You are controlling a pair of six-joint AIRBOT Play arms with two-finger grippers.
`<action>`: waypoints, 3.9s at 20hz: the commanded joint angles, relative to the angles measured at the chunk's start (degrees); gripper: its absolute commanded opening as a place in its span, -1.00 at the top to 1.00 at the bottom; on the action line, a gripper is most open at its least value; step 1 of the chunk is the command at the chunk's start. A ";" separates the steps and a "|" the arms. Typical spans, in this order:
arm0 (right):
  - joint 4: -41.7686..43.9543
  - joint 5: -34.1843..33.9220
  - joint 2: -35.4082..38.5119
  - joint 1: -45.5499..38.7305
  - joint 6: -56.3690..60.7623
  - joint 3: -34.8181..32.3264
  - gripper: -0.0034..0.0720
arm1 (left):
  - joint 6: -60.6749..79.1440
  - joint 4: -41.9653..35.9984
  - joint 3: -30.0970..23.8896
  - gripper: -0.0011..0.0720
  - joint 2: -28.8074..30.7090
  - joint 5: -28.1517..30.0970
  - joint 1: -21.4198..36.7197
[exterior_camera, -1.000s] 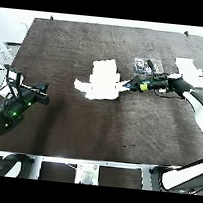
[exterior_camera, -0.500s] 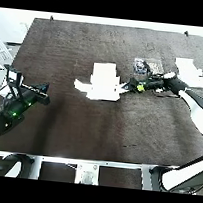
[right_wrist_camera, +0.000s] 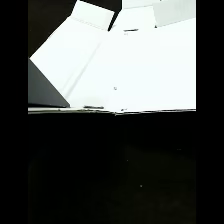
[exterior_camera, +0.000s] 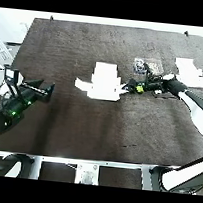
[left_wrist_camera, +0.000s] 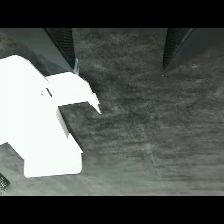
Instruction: Fold the box and place the chain.
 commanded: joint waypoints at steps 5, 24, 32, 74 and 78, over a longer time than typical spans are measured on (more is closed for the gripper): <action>0.59 -1.27 0.35 0.83 -3.93 -0.17 0.89 | -5.07 2.43 15.26 -0.64 -14.78 0.79 0.00; 0.61 -2.60 0.35 1.03 -7.08 -0.20 0.89 | -60.02 49.57 75.28 -0.64 -65.24 -48.17 -4.87; 0.61 -3.23 0.35 1.46 -7.10 -0.20 0.89 | -68.06 57.16 91.71 -0.64 -76.32 -51.19 -7.54; 0.59 -3.04 0.35 2.19 -8.57 -0.22 0.89 | -65.57 45.03 101.79 0.02 -91.56 -50.84 -12.68; 0.52 -2.56 0.35 2.19 -8.57 -0.22 0.89 | -64.59 43.91 101.79 0.33 -91.56 -51.21 -12.68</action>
